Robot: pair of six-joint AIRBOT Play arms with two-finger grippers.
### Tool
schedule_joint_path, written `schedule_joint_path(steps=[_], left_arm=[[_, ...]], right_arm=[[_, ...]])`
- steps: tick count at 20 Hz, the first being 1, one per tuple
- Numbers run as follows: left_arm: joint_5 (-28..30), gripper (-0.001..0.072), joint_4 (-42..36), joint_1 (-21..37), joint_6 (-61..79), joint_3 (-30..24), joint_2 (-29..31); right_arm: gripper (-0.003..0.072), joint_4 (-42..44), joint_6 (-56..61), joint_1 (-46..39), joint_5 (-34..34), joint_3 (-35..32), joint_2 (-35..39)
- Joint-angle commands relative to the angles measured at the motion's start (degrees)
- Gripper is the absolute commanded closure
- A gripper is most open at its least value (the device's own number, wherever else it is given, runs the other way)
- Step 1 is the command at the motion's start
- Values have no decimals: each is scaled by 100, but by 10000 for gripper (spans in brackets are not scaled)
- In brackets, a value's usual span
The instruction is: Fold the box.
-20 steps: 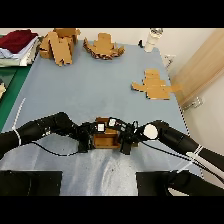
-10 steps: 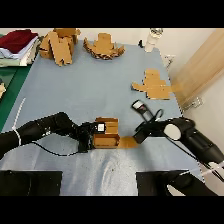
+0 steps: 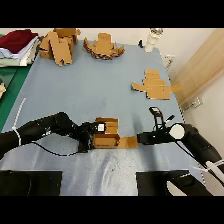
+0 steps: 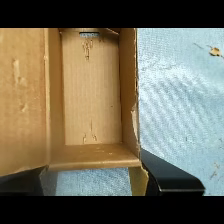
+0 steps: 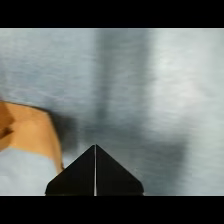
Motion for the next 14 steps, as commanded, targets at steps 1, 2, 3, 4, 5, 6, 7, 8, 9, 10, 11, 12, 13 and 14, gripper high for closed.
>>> schedule_joint_path(steps=[1, 2, 3, 4, 5, 6, 7, 8, 9, 10, 11, 12, 13, 14], left_arm=[[0, 246, 0, -2, 0, -2, -2], [0, 246, 0, -2, 0, -2, -2], [0, 246, 0, -2, 0, -2, -2], [0, 246, 0, -2, 0, -2, -2], [0, 246, 0, -2, 0, -2, -2], [0, 246, 0, -2, 0, -2, -2], [0, 246, 0, -2, 0, -2, -2], [0, 246, 0, -2, 0, -2, -2], [0, 246, 0, -2, -2, -2, -2], [0, 246, 0, -2, 0, -2, -2], [0, 246, 0, -2, 0, -2, -2], [0, 246, 0, -2, 0, -2, -2], [0, 246, 2, -2, 0, -2, -2], [0, 247, 0, -2, 0, -2, -2]], right_arm=[[684, 1305, -540, -63, -348, -219, -387], [685, 1530, -669, -61, -435, -221, -476], [685, 1751, -807, -61, -494, -221, -546], [685, 1978, -949, -61, -520, -221, -616], [684, 2144, -1047, -61, -516, -221, -671], [685, 2227, -1078, -50, -516, -221, -704], [685, 2269, -1091, -17, -511, -221, -713], [685, 2315, -1088, 22, -496, -221, -713], [684, 2389, -1091, 46, -442, -221, -710], [684, 2461, -1095, 57, -372, -216, -708], [684, 2570, -1134, 57, -295, -216, -684], [685, 2688, -1200, 57, -234, -216, -636], [684, 2820, -1250, 57, -221, -216, -573], [684, 2955, -1292, 57, -199, -216, -476]])
